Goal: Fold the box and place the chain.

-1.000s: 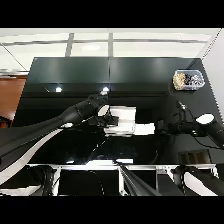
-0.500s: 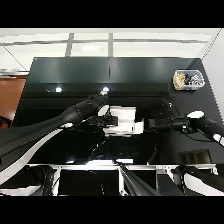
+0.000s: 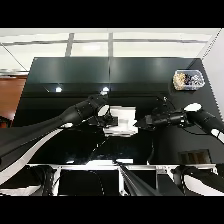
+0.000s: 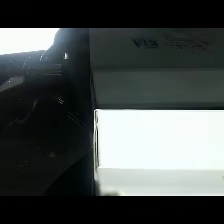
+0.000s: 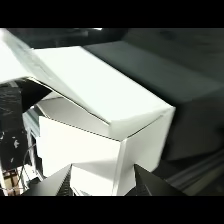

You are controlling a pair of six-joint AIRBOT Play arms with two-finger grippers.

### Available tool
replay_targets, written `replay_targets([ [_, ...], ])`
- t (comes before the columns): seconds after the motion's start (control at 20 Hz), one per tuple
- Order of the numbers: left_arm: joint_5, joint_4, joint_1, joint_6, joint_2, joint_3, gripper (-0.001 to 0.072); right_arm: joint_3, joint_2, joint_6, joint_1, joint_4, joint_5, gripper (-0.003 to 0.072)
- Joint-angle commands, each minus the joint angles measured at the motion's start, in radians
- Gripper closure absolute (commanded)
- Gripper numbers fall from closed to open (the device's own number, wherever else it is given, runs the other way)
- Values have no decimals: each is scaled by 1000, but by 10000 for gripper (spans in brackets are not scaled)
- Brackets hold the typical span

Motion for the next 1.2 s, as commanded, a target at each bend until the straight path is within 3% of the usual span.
replay_targets([
  [0.0, 3, 4, 0, 2, 0, 0, 684, 32, 0, 106, 76, -44, -51, 247],
  [0.15, 1, 7, 0, 2, 0, 0, 683, 95, 0, 269, 170, -162, -116, 248],
  [0.3, 0, 7, 0, 2, 0, 0, 683, 175, 0, 489, 254, -394, -173, 248],
  [0.65, -3, 7, 0, 2, 0, 0, 684, 292, -2, 768, 399, -715, -184, 249],
  [1.15, 1, 4, 0, 1, 0, 0, 684, 311, -42, 904, 459, -809, -168, 280],
])
